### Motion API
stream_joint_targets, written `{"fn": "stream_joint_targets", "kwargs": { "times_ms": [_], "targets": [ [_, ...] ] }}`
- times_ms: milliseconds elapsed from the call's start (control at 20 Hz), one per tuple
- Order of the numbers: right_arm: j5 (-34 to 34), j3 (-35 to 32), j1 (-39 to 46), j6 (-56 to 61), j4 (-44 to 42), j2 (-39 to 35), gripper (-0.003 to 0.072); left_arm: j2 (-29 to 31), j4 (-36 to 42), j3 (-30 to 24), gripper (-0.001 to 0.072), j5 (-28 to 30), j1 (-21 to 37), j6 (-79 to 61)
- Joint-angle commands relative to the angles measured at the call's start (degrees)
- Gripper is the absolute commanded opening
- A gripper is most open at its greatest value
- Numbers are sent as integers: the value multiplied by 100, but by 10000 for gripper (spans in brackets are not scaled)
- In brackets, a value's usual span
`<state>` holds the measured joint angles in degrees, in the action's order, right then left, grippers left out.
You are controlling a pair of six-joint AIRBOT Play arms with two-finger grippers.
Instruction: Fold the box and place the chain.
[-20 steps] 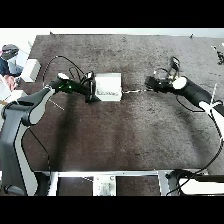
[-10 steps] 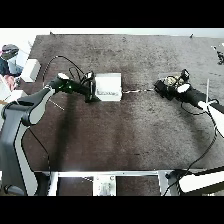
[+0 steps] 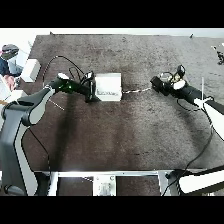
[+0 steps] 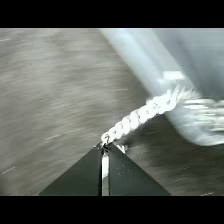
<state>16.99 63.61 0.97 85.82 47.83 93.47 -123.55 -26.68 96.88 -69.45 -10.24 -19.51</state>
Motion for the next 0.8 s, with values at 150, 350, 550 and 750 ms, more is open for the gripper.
{"fn": "stream_joint_targets", "kwargs": {
  "times_ms": [150,350,550,750],
  "targets": [
    [227,24,-654,-678,22,-1631,9,2,0,2,418,0,0,0],
    [129,31,-1279,-678,35,-2291,9,2,0,2,418,0,0,0],
    [-369,79,-2107,-669,22,-2389,8,2,0,2,418,0,0,0],
    [-1010,87,-2802,-673,31,-2221,8,2,0,2,418,0,0,0]
  ]
}}
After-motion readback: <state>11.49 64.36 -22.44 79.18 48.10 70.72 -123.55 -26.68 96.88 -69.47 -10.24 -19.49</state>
